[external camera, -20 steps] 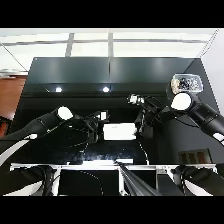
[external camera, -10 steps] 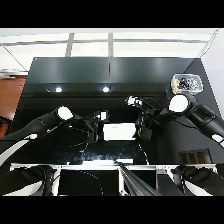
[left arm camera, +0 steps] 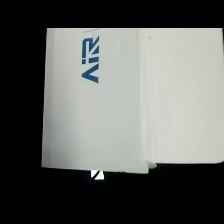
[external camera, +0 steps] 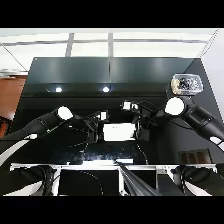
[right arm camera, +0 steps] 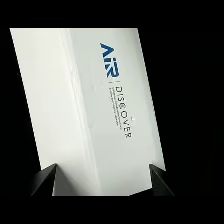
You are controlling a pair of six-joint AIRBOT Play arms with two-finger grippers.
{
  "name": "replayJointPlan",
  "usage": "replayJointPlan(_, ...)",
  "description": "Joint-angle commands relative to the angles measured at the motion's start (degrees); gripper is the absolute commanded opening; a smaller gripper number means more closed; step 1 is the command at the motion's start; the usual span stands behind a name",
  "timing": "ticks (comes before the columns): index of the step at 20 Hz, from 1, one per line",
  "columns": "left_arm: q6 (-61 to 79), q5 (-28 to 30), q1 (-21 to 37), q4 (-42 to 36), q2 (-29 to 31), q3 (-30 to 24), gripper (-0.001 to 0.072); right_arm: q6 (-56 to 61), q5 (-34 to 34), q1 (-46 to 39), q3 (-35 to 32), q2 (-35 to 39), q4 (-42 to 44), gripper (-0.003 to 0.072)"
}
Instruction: Fold the box and place the chain.
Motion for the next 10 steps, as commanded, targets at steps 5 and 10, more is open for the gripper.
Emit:
replayJointPlan(5,0.00,-0.04,-0.04,0.02,0.00,0.00,0.0368,-6.29,2.67,0.50,0.07,-0.02,1.51,0.0699)
replayJointPlan(10,0.00,-0.04,-0.04,0.02,0.00,0.00,0.0368,-6.32,1.88,0.50,0.00,-0.04,0.39,0.0699)
